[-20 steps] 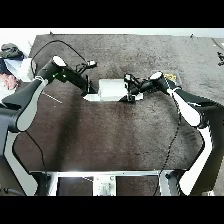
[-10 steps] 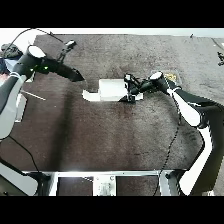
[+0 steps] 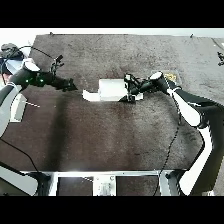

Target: Fold the box and place the chain.

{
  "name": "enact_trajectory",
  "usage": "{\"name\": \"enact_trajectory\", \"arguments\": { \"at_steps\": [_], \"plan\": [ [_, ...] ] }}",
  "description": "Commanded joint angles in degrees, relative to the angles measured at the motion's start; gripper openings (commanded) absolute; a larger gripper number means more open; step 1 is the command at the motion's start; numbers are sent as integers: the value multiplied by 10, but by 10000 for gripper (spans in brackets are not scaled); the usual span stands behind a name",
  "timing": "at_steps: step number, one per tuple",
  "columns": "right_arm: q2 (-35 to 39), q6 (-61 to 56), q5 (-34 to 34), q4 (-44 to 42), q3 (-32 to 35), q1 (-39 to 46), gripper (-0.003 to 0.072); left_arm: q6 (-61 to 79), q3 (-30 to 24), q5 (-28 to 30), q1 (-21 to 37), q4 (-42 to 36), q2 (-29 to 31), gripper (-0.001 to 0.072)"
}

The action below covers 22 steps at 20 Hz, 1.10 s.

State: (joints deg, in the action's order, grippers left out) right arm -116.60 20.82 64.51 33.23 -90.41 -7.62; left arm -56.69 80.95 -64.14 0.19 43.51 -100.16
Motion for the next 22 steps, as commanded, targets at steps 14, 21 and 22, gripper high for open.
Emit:
{"name": "enact_trajectory", "arguments": {
  "at_steps": [14, 21, 22],
  "plan": [
    [0, 0, 0, 0, 0, 0, 525, -30, -67, 62, -45, -137, -55, 10],
    [0, 0, 0, 0, 0, 0, 525, -17, -67, 81, -81, -198, -60, 11],
    [0, 0, 0, 0, 0, 0, 525, -9, -66, 80, -81, -210, -57, 11]
  ]
}}
